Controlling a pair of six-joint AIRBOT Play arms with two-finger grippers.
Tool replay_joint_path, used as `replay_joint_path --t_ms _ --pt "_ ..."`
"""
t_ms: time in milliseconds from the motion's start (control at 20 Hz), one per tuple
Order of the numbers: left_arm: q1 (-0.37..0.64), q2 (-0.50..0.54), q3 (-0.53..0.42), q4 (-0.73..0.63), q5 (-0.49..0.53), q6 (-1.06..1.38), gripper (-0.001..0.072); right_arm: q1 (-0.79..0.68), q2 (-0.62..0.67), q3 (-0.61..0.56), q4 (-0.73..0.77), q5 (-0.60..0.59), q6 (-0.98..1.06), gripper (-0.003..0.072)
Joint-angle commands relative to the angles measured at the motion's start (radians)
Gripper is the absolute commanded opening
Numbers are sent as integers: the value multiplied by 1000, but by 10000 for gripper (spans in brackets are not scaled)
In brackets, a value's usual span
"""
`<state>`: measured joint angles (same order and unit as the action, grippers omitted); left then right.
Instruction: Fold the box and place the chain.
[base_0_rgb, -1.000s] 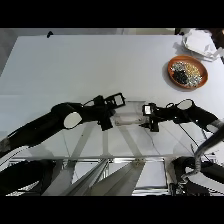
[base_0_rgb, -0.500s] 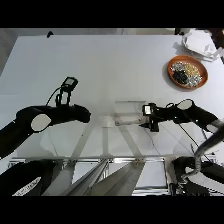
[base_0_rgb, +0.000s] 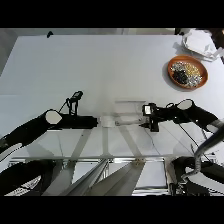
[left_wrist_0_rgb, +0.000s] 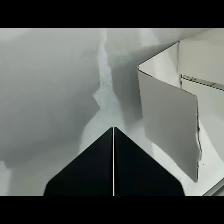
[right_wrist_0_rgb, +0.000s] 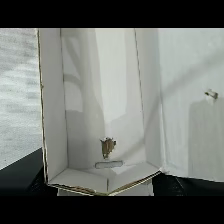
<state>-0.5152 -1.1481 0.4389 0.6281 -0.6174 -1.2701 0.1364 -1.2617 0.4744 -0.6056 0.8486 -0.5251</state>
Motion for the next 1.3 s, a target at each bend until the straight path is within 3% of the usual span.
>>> replay_joint_path --t_ms 0,350,750,900,1050,1100,1150,1250 --pt "-23 -66 7 -121 25 97 2 0 1 0 0 0 0 416" --pt "-68 -118 80 -146 22 123 2 0 1 0 0 0 0 416" --pt "-104 -90 148 -129 -13 148 13 0 1 0 0 0 0 416" --pt "-110 -90 183 -110 -23 148 113 0 1 0 0 0 0 416" --pt "-121 -90 189 -107 -23 148 113 0 1 0 0 0 0 416" --pt "-124 -90 189 -101 -23 147 132 0 1 0 0 0 0 416" --pt "-125 -90 189 -96 -23 145 215 0 1 0 0 0 0 416" --pt "-125 -90 189 -96 -23 145 223 0 1 0 0 0 0 416"
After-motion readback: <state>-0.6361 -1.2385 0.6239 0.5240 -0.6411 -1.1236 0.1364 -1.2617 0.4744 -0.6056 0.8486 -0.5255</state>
